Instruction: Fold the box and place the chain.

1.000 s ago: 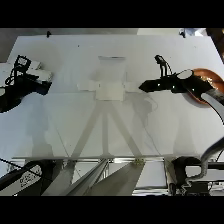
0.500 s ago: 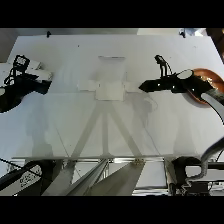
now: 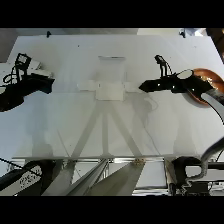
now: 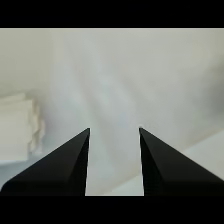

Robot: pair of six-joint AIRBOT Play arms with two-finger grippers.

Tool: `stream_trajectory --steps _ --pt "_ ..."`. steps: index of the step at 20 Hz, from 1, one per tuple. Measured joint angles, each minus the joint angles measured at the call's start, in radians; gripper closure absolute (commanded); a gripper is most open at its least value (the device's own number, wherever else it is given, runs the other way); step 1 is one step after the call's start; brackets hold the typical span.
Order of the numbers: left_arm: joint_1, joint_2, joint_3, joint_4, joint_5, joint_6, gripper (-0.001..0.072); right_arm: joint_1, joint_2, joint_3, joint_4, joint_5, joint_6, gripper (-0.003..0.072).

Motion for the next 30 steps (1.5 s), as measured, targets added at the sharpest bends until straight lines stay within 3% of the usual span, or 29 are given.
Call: stream_trajectory --steps 3,7,12,15,16,19,26,30 --pt "-0.037 -0.045 0.094 0.003 -0.109 -0.045 0.0361 0.0 0.0 0.0 0.0 0.0 0.0 0.0674" --pt "-0.084 -0.148 0.276 0.12 -0.292 -0.174 0.036 0.0 0.0 0.0 0.0 0.0 0.0 0.0674" --pt "-0.15 -0.216 0.443 0.216 -0.379 -0.24 0.0349 0.0 0.0 0.0 0.0 0.0 0.0 0.0674" --pt "-0.166 -0.29 0.554 0.234 -0.488 -0.258 0.0252 0.0 0.0 0.0 0.0 0.0 0.0 0.0674" --pt "-0.171 -0.319 0.589 0.236 -0.528 -0.258 0.017 0.0 0.0 0.0 0.0 0.0 0.0 0.0674" --pt "-0.192 -0.418 0.687 0.24 -0.631 -0.278 0.0153 0.0 0.0 0.0 0.0 0.0 0.0 0.0674" --pt "-0.261 -0.644 0.907 0.184 -0.69 -0.437 0.0153 0.0 0.0 0.0 0.0 0.0 0.0 0.0674" --pt "-0.31 -0.7 0.958 0.151 -0.639 -0.463 0.0153 0.0 0.0 0.0 0.0 0.0 0.0 0.0674"
